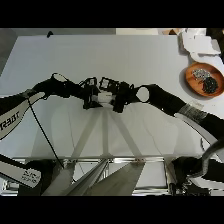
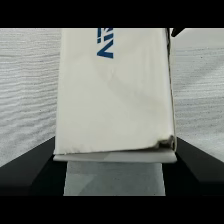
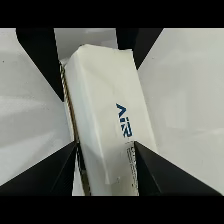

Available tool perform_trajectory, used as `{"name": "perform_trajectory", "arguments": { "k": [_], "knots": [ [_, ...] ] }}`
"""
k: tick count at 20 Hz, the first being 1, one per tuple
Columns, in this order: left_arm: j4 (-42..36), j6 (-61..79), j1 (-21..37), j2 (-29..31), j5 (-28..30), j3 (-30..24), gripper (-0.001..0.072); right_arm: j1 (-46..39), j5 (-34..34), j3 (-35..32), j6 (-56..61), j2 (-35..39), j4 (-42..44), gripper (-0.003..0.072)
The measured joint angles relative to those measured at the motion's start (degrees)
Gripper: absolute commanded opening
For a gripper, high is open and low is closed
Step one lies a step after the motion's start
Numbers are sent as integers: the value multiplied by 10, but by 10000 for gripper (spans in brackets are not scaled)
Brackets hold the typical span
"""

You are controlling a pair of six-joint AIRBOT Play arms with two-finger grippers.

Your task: Fold the box and place the chain.

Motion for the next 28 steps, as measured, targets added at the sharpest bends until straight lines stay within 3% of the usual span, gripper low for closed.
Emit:
{"name": "perform_trajectory", "arguments": {
  "k": [2, 4, 9, 10, 13, 14, 22, 28],
  "knots": [
    [0, 0, 0, 0, 0, 0, 276, 1, 0, 0, 2, 0, 0, 419],
    [0, 0, 0, 0, 0, 0, 276, 1, 3, 0, 4, 3, -1, 527],
    [0, 0, 0, 0, 0, 0, 276, 1, 9, 0, 7, 43, -14, 514],
    [0, 0, 0, 0, 0, 0, 276, 1, 9, 0, 11, 56, -14, 449],
    [0, 0, 0, 0, 0, 0, 276, -5, 11, 0, 35, 80, 17, 86],
    [0, 0, 0, 0, 0, 0, 276, -9, 11, 0, 43, 83, 40, 23],
    [0, 0, 0, 0, 0, 0, 276, -24, -10, 0, 118, 43, 264, 11],
    [0, 0, 0, 0, 0, 0, 276, -22, -12, 0, 228, -32, 311, 9]
  ]
}}
